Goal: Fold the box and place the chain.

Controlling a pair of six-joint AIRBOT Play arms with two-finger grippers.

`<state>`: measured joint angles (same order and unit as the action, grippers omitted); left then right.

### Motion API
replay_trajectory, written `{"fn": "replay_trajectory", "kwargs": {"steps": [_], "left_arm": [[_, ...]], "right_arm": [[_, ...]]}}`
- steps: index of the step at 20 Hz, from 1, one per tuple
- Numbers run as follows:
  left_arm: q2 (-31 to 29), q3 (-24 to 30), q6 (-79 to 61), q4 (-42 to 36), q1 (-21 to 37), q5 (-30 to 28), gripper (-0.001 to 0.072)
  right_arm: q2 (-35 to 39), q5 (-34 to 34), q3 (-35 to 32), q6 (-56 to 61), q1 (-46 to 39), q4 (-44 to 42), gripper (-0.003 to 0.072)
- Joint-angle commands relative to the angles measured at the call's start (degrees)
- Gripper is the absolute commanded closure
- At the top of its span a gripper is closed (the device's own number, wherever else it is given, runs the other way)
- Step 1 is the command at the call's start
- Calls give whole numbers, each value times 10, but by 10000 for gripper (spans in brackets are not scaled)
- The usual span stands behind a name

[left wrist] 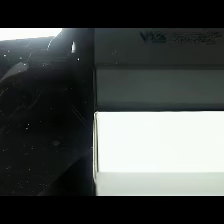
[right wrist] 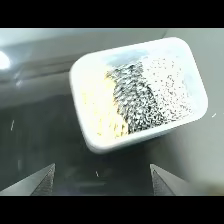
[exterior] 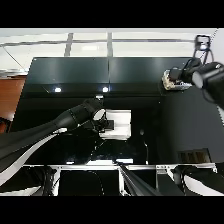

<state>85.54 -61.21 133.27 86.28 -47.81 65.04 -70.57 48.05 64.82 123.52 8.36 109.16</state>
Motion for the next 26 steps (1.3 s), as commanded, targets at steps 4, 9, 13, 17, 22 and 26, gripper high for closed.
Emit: {"fn": "replay_trajectory", "kwargs": {"steps": [4,9,13,17,22,26], "left_arm": [[0,0,0,0,0,0,681],[0,0,0,0,0,0,681],[0,0,0,0,0,0,681],[0,0,0,0,0,0,681],[0,0,0,0,0,0,681],[0,0,0,0,0,-1,682]], "right_arm": [[-223,99,231,0,-140,-235,-11],[-337,157,326,1,-162,-353,-2],[-356,155,326,12,-180,-372,96],[-366,147,326,19,-181,-376,96],[-389,142,326,12,-181,-421,98],[-386,162,326,-33,-184,-421,496]]}}
